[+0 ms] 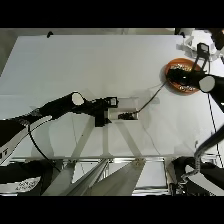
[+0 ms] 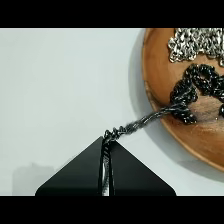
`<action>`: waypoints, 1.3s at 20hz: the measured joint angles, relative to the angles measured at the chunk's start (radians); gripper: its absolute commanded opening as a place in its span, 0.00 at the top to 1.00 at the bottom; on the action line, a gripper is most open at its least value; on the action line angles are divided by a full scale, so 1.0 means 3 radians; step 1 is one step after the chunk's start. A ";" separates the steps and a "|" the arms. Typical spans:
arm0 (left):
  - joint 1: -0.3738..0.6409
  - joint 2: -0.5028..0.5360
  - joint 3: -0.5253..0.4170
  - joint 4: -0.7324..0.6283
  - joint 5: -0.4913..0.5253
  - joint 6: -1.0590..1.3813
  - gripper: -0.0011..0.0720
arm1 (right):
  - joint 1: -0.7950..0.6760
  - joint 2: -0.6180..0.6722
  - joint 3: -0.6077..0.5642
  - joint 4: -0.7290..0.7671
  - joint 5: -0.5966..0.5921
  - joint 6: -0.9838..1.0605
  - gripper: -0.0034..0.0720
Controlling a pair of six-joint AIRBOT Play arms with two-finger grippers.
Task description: Fold the box and place the chain.
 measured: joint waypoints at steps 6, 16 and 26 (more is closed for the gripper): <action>0.0000 0.0000 0.0000 0.0000 0.0000 0.0000 0.61 | 0.0001 0.0954 -0.0001 0.0387 0.0624 -0.0328 0.93; 0.0000 0.0000 0.0000 -0.0001 0.0000 0.0000 0.61 | 0.0003 0.1700 -0.0001 0.2001 0.1305 -0.1058 0.93; 0.0000 0.0000 0.0000 -0.0001 0.0000 0.0000 0.61 | 0.0003 0.1752 -0.0001 0.3180 0.1556 -0.1461 0.93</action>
